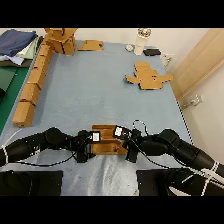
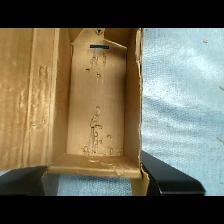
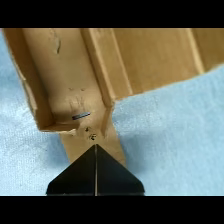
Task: Fold the box.
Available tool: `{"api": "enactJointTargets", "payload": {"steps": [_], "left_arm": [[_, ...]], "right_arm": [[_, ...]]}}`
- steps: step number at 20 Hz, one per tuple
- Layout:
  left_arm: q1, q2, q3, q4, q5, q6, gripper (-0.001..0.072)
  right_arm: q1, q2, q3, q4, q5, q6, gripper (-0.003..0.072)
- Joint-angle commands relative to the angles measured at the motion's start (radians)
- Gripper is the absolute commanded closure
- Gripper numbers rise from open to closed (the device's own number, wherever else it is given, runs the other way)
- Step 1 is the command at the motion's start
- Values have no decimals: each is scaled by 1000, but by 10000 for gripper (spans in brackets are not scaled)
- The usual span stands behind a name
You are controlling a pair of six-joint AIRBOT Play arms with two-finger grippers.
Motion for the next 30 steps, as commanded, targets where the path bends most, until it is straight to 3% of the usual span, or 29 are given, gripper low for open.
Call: {"api": "enactJointTargets", "payload": {"steps": [1,6,7,9,13,17,19,30], "left_arm": [[0,0,0,0,0,0,240],[0,0,0,0,0,0,240],[0,0,0,0,0,0,240],[0,0,0,0,0,0,240],[0,0,0,0,0,0,240],[0,0,0,0,0,0,240],[0,0,0,0,0,0,240],[0,0,0,0,0,0,240]], "right_arm": [[-16,-26,2,-18,28,33,683],[-38,-68,39,-91,23,32,679],[-38,-68,39,-90,11,30,631],[-34,-68,39,-74,-27,-13,349],[0,-68,39,-10,-5,-108,348],[26,-68,39,4,101,-266,366],[46,-68,39,25,104,-293,536],[123,-68,39,54,106,-301,545]]}}
